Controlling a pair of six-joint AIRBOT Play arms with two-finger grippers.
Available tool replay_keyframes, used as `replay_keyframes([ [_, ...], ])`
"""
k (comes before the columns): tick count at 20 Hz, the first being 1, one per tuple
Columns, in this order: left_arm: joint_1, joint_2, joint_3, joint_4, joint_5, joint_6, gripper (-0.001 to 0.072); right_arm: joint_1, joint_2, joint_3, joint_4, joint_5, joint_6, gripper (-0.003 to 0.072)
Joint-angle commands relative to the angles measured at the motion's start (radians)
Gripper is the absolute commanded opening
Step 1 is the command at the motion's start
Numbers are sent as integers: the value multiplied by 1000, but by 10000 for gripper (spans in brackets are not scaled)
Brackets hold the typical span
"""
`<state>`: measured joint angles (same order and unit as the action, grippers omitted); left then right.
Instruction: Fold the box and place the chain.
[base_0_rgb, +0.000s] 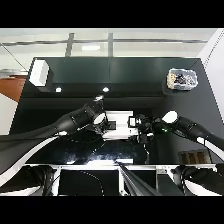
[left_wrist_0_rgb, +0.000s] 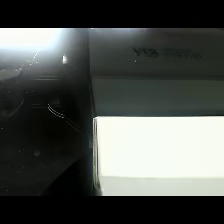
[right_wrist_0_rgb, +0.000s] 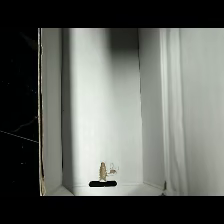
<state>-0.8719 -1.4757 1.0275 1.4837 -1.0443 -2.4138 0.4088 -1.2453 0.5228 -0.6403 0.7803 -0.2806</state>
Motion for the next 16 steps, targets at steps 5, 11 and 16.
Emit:
replay_keyframes([
  [5,0,-2,2,3,-36,1,448,1,-1,0,0,1,0,447],
  [11,-1,-2,2,29,-53,1,440,1,-1,-1,0,1,0,447],
  [16,-1,-2,2,24,-37,2,104,1,-1,-1,0,1,-1,447],
])
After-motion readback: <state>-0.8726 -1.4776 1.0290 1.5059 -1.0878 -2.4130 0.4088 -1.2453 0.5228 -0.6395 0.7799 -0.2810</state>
